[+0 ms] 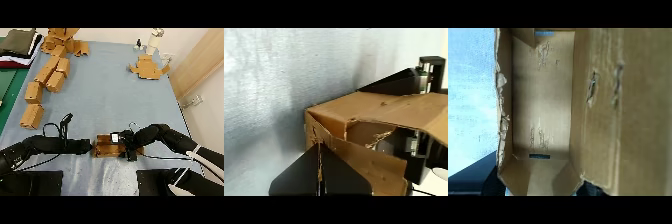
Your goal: Fold the box.
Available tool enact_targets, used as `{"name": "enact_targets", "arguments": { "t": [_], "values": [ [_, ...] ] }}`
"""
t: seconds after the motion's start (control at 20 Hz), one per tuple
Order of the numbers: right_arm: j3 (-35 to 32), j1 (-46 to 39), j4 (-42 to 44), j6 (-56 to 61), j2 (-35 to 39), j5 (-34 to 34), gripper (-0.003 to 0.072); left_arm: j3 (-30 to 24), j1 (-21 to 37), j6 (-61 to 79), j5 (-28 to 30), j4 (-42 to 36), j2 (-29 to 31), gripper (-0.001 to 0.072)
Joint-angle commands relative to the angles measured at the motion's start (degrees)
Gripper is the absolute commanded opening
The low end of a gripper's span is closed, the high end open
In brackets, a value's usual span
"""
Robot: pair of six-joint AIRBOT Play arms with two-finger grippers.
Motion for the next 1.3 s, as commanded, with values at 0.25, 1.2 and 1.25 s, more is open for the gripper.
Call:
{"name": "enact_targets", "arguments": {
  "t": [0.25,1.2,1.25],
  "values": [
    [0.0,0.0,0.0,0.0,0.0,0.0,0.0499,4.8,-0.2,-0.3,3.8,0.5,-0.1,0.0017],
    [0.0,0.0,0.0,0.0,0.0,0.0,0.0499,5.0,-0.2,-1.9,1.9,0.4,-2.6,0.0368],
    [0.0,0.0,0.0,0.0,0.0,0.0,0.0499,5.0,-0.2,-1.9,1.9,0.5,-2.6,0.0368]
  ]
}}
